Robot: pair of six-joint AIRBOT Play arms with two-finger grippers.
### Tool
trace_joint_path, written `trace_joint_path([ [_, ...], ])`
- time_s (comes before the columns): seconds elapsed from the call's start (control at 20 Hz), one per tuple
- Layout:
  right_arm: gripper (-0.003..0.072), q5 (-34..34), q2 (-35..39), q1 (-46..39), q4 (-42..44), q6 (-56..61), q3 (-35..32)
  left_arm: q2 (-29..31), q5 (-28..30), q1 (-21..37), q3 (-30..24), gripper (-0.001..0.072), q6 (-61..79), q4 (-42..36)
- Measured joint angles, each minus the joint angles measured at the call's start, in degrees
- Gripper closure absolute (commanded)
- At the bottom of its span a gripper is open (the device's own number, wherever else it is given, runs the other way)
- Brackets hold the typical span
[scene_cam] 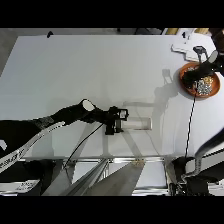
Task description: Fold the box and place the chain.
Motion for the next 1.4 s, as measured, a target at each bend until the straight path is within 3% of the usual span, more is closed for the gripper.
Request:
trace_joint_path([
  [0.2,0.0672,3.3,5.6,0.0,2.4,-1.0,0.0,0.0,0.0,0.0,0.0,0.0572,0.0,0.0],
  [0.45,0.0672,9.2,18.6,0.0,9.6,-1.4,0.0,0.0,0.0,0.0,0.0,0.0572,0.0,0.0],
  [0.95,0.0672,28.2,38.1,0.8,23.9,-1.6,-0.7,0.0,0.0,0.0,0.0,0.0572,0.0,0.0],
  [1.15,0.0672,32.3,46.1,5.9,26.9,-1.6,-6.2,0.0,0.0,0.0,0.0,0.0572,0.0,0.0],
  [1.4,0.0672,31.3,57.2,16.7,28.0,-1.1,-18.9,0.0,0.0,0.0,0.0,0.0572,0.0,0.0],
])
